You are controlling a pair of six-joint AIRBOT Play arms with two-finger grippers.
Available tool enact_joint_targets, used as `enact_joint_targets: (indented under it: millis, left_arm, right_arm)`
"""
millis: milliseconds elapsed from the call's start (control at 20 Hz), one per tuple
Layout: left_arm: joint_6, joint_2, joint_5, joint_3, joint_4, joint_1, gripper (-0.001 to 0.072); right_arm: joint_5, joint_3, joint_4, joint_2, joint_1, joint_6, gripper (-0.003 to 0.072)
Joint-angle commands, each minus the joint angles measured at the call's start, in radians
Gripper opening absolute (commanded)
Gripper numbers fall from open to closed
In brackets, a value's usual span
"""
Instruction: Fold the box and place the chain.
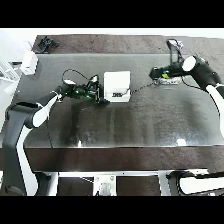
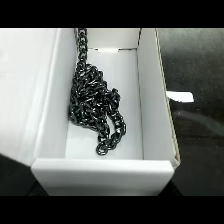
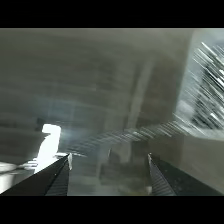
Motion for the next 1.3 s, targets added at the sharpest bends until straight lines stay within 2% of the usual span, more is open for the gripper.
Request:
enact_joint_targets:
  millis: [0, 200, 250, 550, 800, 850, 950, 1000, 1050, 1250]
  left_arm:
    - [0.0, 0.0, 0.0, 0.001, 0.0, -0.001, 0.0477]
    - [0.0, 0.0, 0.0, 0.001, 0.0, -0.001, 0.0477]
    - [0.0, 0.0, 0.0, 0.001, 0.0, -0.001, 0.0477]
    - [0.0, 0.0, 0.0, 0.001, 0.0, -0.001, 0.0477]
    - [0.0, 0.0, 0.0, 0.001, 0.0, -0.001, 0.0477]
    - [0.0, 0.0, 0.0, 0.001, 0.0, -0.001, 0.0477]
    - [0.0, 0.0, 0.0, 0.001, 0.0, -0.001, 0.0477]
    - [0.0, 0.0, 0.0, 0.001, 0.0, -0.001, 0.0477]
    - [0.0, 0.0, 0.0, 0.001, 0.0, -0.001, 0.0477]
    - [0.0, 0.0, 0.0, 0.001, 0.0, -0.001, 0.0477]
  right_arm:
    - [-0.161, -0.131, 0.023, -0.002, -0.086, 0.112, 0.0564]
    - [-0.256, -0.156, 0.116, -0.082, -0.047, 0.108, 0.0548]
    - [-0.289, -0.156, 0.131, -0.102, -0.031, 0.108, 0.0435]
    - [-0.426, -0.154, 0.198, -0.195, 0.02, 0.109, 0.0434]
    - [-0.554, -0.146, 0.198, -0.214, 0.02, 0.124, 0.0402]
    - [-0.567, -0.144, 0.198, -0.215, 0.02, 0.128, 0.0362]
    - [-0.573, -0.144, 0.198, -0.218, 0.02, 0.128, 0.0129]
    - [-0.576, -0.144, 0.198, -0.223, 0.02, 0.127, 0.0041]
    - [-0.587, -0.144, 0.198, -0.228, 0.02, 0.127, 0.001]
    - [-0.616, -0.144, 0.198, -0.164, 0.029, 0.127, 0.0007]
